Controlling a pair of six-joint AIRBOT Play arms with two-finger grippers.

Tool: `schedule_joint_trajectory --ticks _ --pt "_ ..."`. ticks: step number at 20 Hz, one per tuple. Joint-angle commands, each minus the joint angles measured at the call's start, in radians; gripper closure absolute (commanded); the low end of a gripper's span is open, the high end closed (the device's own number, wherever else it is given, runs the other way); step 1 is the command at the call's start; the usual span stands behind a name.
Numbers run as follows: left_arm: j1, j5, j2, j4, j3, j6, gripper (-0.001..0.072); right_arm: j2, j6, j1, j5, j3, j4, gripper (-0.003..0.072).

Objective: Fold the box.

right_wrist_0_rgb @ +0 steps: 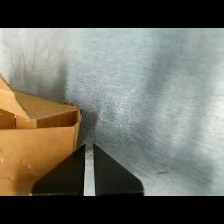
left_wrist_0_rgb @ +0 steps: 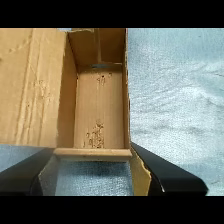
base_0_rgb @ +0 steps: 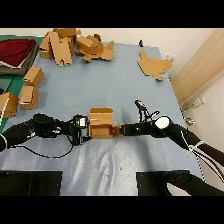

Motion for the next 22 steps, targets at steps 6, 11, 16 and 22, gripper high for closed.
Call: schedule_joint_trajectory --ticks 6,11,16,22 --pt "0.0 0.0 0.0 0.0 0.0 0.0 0.0187 0.042 -0.026 0.001 0.07 0.015 0.103 0.0581" --pt "0.0 -0.001 0.0 0.0 0.0 0.0 0.0187 0.051 -0.027 0.001 0.092 0.015 0.133 0.0581" --pt "0.0 -0.001 0.0 0.0 0.0 0.0 0.0188 0.051 -0.034 0.001 0.109 0.015 0.154 0.0581" --pt "0.0 -0.001 0.0 0.0 0.0 0.0 0.0188 0.044 -0.034 0.001 0.104 0.015 0.158 0.0381"
